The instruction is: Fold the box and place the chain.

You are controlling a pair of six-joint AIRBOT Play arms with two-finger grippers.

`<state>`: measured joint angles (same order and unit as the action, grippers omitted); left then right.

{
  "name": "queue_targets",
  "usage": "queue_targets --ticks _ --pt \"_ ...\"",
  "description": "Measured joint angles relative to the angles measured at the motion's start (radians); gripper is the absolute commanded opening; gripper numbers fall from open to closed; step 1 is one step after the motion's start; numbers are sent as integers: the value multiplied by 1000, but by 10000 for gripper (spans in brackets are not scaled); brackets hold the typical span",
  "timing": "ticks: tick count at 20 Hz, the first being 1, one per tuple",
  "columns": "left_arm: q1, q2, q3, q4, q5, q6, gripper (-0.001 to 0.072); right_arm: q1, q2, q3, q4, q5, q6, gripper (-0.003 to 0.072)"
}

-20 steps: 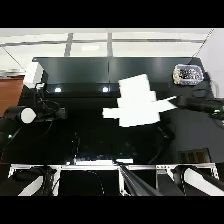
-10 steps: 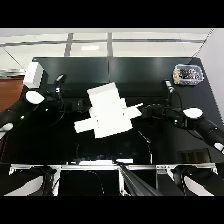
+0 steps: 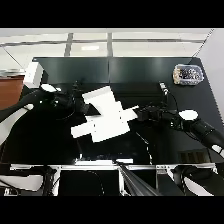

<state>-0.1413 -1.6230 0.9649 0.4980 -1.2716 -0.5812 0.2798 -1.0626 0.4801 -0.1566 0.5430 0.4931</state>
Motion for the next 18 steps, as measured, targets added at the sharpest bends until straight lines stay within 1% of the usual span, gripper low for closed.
queue_targets --ticks 1,2,3,4,6,7,8,9,10,11,12,13,14,15,18 --pt "0 -26 25 7 -35 21 488 1 0 0 0 2 0 16" --pt "0 -53 53 11 -77 39 422 1 0 0 1 5 0 16" --pt "0 -78 76 21 -109 51 378 2 0 0 0 3 0 16" --pt "0 -102 100 29 -142 62 345 2 0 0 1 5 0 16" --pt "0 -138 137 39 -190 76 336 2 0 0 1 5 0 16" --pt "0 -150 150 49 -208 82 261 2 0 0 1 5 0 16" --pt "0 -158 163 60 -218 89 253 2 0 0 1 5 0 16" --pt "0 -165 172 74 -227 93 213 2 0 0 2 6 0 16" --pt "0 -169 181 90 -233 98 158 2 0 0 2 6 0 16" --pt "0 -173 188 104 -235 103 60 2 0 0 2 7 0 17" --pt "0 -175 193 116 -239 109 26 2 0 0 2 6 0 19" --pt "-1 -177 196 123 -240 116 25 2 0 0 2 7 0 109" --pt "-1 -178 199 128 -241 118 25 2 0 0 3 7 0 535" --pt "-2 -179 201 135 -241 120 23 2 0 0 3 5 0 710" --pt "-3 -166 203 146 -238 124 19 -32 11 19 -42 11 -2 709"
